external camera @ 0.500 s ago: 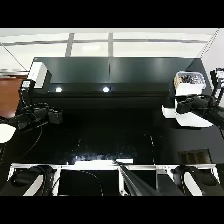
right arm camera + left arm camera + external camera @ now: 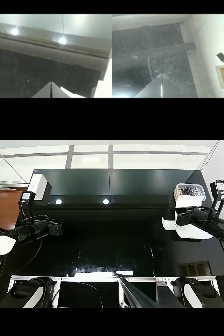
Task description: Fold the box and place the chain.
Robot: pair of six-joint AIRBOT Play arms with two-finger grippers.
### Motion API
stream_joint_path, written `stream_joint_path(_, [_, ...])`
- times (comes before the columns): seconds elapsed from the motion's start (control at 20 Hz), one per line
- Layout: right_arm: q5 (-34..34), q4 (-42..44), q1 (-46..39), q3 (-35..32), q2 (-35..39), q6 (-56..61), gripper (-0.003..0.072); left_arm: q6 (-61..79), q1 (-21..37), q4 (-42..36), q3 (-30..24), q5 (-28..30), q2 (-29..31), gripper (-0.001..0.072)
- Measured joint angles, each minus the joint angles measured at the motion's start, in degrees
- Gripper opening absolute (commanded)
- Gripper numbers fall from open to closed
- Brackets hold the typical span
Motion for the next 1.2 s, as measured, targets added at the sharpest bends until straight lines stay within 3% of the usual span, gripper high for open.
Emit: stream_joint_path(1.2, [-1.4, 0.24, 0.0, 0.0, 0.0, 0.0, 0.0011, 0.0, -0.02, -0.02, -0.07, 6.16, 0.0, 0.0026])
